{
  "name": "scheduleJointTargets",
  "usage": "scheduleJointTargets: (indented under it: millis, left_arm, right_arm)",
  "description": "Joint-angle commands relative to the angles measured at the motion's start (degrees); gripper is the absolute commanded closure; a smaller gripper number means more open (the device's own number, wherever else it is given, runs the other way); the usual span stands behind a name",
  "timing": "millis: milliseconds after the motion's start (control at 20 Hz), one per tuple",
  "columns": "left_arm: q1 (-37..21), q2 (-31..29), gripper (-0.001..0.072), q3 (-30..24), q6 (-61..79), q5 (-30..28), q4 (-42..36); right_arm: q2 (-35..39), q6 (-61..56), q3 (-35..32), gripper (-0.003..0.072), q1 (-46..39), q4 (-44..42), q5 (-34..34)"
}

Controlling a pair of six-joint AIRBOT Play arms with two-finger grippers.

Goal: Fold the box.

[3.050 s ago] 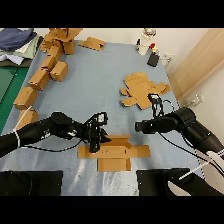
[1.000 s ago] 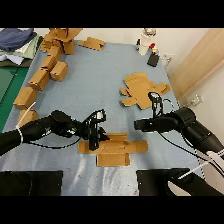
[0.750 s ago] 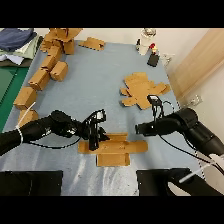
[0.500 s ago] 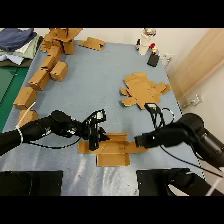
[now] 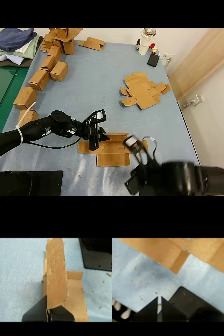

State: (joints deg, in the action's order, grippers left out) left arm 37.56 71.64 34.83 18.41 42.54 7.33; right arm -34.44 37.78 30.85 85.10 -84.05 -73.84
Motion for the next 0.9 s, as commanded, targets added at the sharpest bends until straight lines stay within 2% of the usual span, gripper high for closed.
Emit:
scheduleJointTargets:
  millis: [0, 100, 350, 650, 850]
  left_arm:
    - [-0.04, 0.04, 0.0697, 0.00, 0.00, -0.07, 0.00]
    - [-0.02, 0.04, 0.0697, 0.00, 0.00, -0.02, 0.00]
    - [-0.02, 0.04, 0.0697, -0.02, 0.00, 0.00, 0.00]
    - [-0.02, 0.04, 0.0697, 0.00, 0.00, -0.04, -0.02]
    - [-0.02, 0.04, 0.0697, 0.00, 0.00, -0.07, -0.02]
  right_arm:
    - [-3.69, -3.23, -2.34, 0.0203, 13.07, 17.16, 2.91]
    - [-7.65, -0.85, -2.38, 0.0190, 13.03, 23.76, 3.28]
    - [-18.16, 8.85, -2.32, 0.0190, 10.56, 24.92, 6.82]
    - [-18.78, 12.92, -2.21, 0.0190, 10.56, 18.05, 9.42]
    - [-18.82, 13.18, -2.25, 0.0191, 10.54, 19.74, 9.44]
